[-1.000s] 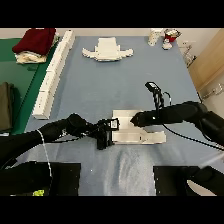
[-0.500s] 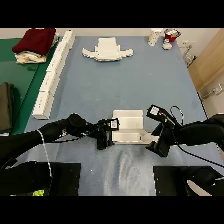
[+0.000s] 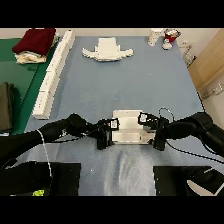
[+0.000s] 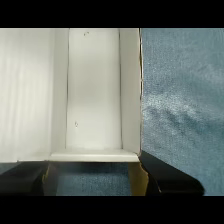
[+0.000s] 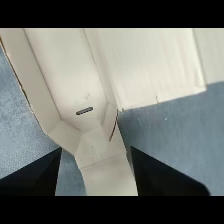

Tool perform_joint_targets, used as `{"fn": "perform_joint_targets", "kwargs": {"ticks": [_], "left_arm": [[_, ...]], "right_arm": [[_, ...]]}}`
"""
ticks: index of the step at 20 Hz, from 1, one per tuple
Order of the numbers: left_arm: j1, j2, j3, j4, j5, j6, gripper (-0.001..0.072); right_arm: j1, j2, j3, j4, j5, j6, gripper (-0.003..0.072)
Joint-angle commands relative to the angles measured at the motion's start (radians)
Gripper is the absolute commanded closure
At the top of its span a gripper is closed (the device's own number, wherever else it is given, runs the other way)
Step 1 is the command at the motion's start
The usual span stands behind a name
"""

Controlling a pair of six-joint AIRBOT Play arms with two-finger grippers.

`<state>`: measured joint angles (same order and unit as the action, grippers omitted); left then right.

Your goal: Fold the box.

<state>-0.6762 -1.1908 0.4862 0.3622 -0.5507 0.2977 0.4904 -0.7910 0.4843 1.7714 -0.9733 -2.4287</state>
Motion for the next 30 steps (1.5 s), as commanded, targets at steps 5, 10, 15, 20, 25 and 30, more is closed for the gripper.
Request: {"fn": "perform_joint_targets", "kwargs": {"ticks": [5, 10, 15, 20, 25, 30], "left_arm": [[0.0, 0.0, 0.0, 0.0, 0.0, 0.0, 0.0185], [0.0, 0.0, 0.0, 0.0, 0.0, 0.0, 0.0185], [0.0, 0.0, 0.0, 0.0, 0.0, 0.0, 0.0185], [0.0, 0.0, 0.0, 0.0, 0.0, 0.0, 0.0185], [0.0, 0.0, 0.0, 0.0, 0.0, 0.0, 0.0185], [0.0, 0.001, 0.0, 0.0, 0.0, 0.0, 0.0185]], "right_arm": [[0.015, -0.033, -0.002, 0.124, 0.074, -0.184, 0.0422], [0.08, -0.048, -0.002, 0.125, 0.143, -0.2, 0.0609], [0.09, -0.09, -0.002, 0.137, 0.179, -0.202, 0.0605], [0.09, -0.089, -0.002, 0.137, 0.179, -0.202, 0.0213], [0.09, -0.088, -0.002, 0.134, 0.171, -0.202, 0.0213], [0.089, -0.069, 0.032, -0.024, 0.012, -0.005, 0.0474]]}}
